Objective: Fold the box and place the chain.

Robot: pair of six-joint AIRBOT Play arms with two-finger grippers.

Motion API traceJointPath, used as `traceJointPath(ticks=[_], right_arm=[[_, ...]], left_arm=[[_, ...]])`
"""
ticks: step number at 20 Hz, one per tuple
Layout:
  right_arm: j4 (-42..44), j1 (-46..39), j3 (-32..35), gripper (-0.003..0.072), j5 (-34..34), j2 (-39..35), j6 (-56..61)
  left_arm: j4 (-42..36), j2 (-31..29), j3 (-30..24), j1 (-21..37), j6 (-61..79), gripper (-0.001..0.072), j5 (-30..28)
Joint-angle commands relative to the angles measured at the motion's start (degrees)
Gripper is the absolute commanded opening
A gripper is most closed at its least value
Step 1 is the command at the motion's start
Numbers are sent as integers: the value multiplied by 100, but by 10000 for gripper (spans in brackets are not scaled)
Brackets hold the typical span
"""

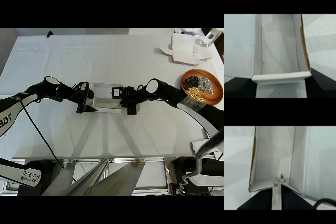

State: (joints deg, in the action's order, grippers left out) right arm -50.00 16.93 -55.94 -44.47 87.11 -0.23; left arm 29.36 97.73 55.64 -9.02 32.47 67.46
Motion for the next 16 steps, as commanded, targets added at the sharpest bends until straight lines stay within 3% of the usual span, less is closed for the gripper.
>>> traceJointPath(ticks=[1,2,4,6,9,10,11,12,16], right_arm=[[269,4,0,115,11,4,-7],[269,4,0,152,9,4,-7],[269,4,0,384,9,4,-4],[269,4,0,415,2,4,26],[267,4,2,359,2,4,42],[258,4,2,254,4,4,42],[232,4,0,94,0,4,50],[219,4,0,12,-4,4,205],[-234,83,0,11,-9,-31,1224]], left_arm=[[-2,0,4,-2,4,154,7],[-2,0,4,-2,4,154,7],[-2,0,4,-2,4,154,7],[-2,0,4,-2,4,154,7],[-2,0,4,-2,4,154,7],[-2,0,4,-2,4,154,7],[-2,0,4,-2,4,154,7],[-2,0,4,-2,4,154,7],[-2,0,4,-2,4,154,7]])
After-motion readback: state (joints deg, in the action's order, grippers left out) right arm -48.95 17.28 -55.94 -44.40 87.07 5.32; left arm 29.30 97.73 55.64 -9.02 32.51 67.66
